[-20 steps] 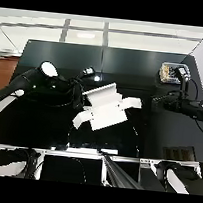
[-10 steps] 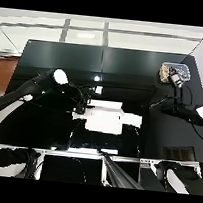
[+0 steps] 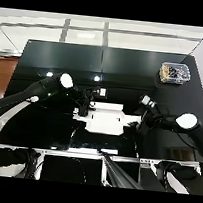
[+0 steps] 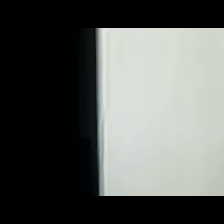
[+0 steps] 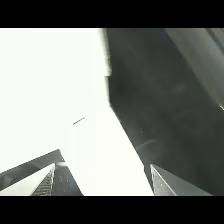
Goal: Fold the box and place the chain.
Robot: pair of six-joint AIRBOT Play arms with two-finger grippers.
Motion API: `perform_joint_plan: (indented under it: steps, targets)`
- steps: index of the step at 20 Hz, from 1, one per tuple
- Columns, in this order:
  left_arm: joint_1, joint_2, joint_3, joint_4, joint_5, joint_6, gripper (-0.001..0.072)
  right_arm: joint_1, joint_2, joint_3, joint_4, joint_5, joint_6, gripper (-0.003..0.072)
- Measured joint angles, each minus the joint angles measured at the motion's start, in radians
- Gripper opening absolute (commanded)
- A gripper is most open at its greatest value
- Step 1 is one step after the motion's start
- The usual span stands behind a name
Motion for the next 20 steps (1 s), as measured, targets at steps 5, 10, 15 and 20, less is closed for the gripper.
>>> perform_joint_plan:
  steps: [5, 10, 15, 20]
  targets:
    - [-0.024, -0.005, 0.014, 0.038, 0.001, -0.065, 0.0024, 0.086, -0.016, -0.018, -0.102, -0.062, -0.093, 0.0691]
    - [-0.036, -0.017, 0.017, 0.083, 0.001, -0.148, 0.0024, 0.109, -0.043, -0.022, -0.124, -0.057, -0.124, 0.0691]
    - [-0.039, -0.021, 0.018, 0.098, 0.001, -0.172, 0.0024, 0.181, -0.108, -0.023, -0.097, -0.077, -0.161, 0.0691]
    - [-0.039, -0.021, 0.018, 0.105, 0.001, -0.178, 0.0024, 0.220, -0.132, -0.021, -0.007, -0.124, -0.176, 0.0691]
